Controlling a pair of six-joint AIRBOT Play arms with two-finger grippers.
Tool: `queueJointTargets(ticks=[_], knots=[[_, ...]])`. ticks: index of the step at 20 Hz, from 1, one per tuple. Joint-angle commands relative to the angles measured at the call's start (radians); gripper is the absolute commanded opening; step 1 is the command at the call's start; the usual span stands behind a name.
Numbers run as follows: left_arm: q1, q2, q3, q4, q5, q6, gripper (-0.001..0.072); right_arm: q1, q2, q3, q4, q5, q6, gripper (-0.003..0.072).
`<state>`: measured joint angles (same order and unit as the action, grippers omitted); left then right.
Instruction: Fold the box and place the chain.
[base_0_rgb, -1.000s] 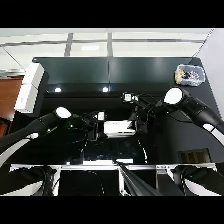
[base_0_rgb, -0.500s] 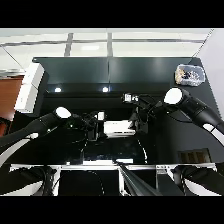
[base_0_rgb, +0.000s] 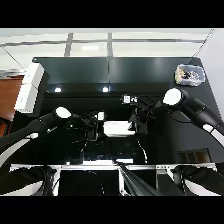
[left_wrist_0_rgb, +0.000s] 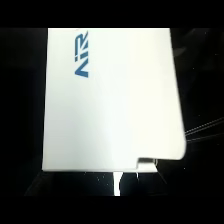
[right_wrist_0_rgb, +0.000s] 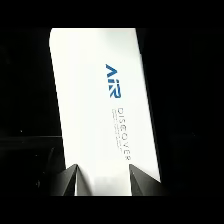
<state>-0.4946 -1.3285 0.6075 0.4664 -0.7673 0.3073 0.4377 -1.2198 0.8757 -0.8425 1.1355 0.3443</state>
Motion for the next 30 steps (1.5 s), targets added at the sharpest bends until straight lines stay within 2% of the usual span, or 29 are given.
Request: queueJointTargets(ticks=[1,6,27,28,30], knots=[[-0.001,0.0,0.0,0.0,0.001,-0.001,0.0348,0.041,0.001,0.0,-0.01,-0.029,0.0,0.0364],[-0.001,0.0,0.0,0.0,0.001,0.0,0.0348,0.056,0.001,0.0,-0.045,-0.09,0.02,0.0364],[-0.001,0.0,0.0,0.0,0.001,0.0,0.0348,0.057,0.001,0.0,-0.049,-0.063,0.061,0.0362],[-0.001,0.0,0.0,0.0,0.001,0.0,0.0348,0.057,0.001,0.0,-0.049,-0.063,0.061,0.0338],[-0.001,0.0,0.0,0.0,0.001,0.0,0.0348,0.056,0.001,0.0,-0.049,-0.061,0.06,0.0073]])
